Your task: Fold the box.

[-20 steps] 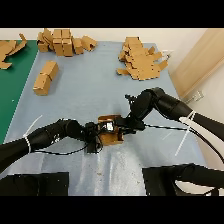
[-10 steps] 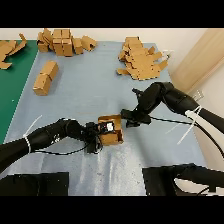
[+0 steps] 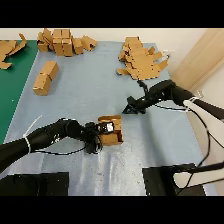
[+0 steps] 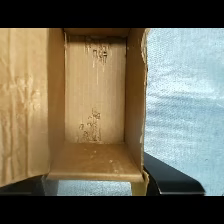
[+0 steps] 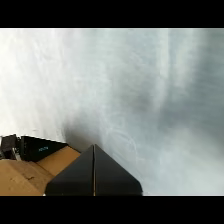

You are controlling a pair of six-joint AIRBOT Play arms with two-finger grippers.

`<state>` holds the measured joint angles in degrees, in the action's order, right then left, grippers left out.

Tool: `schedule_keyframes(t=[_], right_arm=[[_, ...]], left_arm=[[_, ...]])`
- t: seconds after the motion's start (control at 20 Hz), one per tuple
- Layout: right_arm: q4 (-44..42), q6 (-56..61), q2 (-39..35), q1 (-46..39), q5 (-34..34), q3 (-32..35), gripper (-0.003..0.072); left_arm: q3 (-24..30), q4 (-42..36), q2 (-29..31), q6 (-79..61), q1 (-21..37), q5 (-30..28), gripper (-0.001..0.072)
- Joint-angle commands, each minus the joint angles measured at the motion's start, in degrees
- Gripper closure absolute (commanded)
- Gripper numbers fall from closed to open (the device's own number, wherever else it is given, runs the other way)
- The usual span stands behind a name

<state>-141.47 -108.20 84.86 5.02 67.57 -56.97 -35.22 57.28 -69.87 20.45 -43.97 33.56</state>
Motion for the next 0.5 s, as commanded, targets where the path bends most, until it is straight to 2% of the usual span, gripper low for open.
schedule_keyframes(t=[0.0,0.1,0.25,0.45], right_arm=[[-16.61,-19.63,8.81,0.76,5.44,-0.04,0.0682],[-20.24,-27.69,10.58,3.02,8.96,-0.02,0.0683],[-20.52,-33.99,10.27,5.88,11.47,0.28,0.0682],[-20.41,-38.93,7.61,8.76,11.89,0.31,0.0681]], left_arm=[[0.02,-0.02,-0.04,-0.02,0.02,0.00,0.0245],[0.02,0.00,-0.04,-0.02,0.02,-0.04,0.0245],[0.02,-0.02,-0.04,-0.02,0.02,-0.04,0.0245],[0.02,0.00,-0.04,-0.02,0.02,-0.07,0.0245]])
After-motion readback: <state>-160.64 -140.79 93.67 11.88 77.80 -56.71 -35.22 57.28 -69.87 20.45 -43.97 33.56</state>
